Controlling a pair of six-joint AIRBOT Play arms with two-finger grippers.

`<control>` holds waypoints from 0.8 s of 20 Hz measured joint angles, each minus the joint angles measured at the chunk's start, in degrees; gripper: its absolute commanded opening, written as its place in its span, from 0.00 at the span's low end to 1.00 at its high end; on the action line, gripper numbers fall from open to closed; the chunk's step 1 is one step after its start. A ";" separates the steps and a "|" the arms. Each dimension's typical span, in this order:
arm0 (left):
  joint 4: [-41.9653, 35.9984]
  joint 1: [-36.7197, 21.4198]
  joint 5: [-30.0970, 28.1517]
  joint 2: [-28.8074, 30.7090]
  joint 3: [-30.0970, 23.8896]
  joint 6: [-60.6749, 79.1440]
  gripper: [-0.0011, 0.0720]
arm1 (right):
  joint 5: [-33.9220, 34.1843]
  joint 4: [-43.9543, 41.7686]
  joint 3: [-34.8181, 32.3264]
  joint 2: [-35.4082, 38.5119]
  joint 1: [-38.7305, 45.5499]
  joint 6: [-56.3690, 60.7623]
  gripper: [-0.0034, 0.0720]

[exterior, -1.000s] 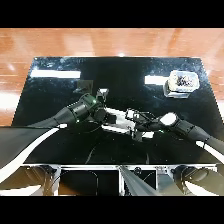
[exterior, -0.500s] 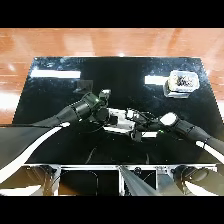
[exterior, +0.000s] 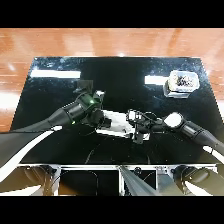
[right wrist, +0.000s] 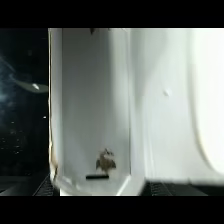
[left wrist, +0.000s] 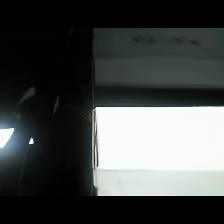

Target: Fold the box and place the chain.

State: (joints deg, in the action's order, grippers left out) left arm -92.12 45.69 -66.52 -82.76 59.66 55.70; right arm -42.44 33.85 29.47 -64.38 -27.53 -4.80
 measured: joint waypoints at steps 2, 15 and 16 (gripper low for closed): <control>0.09 0.20 1.75 1.36 -2.40 -1.29 0.04 | -0.83 0.44 0.00 0.52 -0.04 0.15 1.00; 0.17 0.35 8.13 1.51 -5.57 -3.41 0.04 | -1.92 6.43 0.00 0.96 -0.04 -0.79 0.59; 0.17 0.35 8.17 1.51 -5.57 -3.41 0.04 | -1.90 6.38 0.00 0.96 -0.04 -1.01 0.45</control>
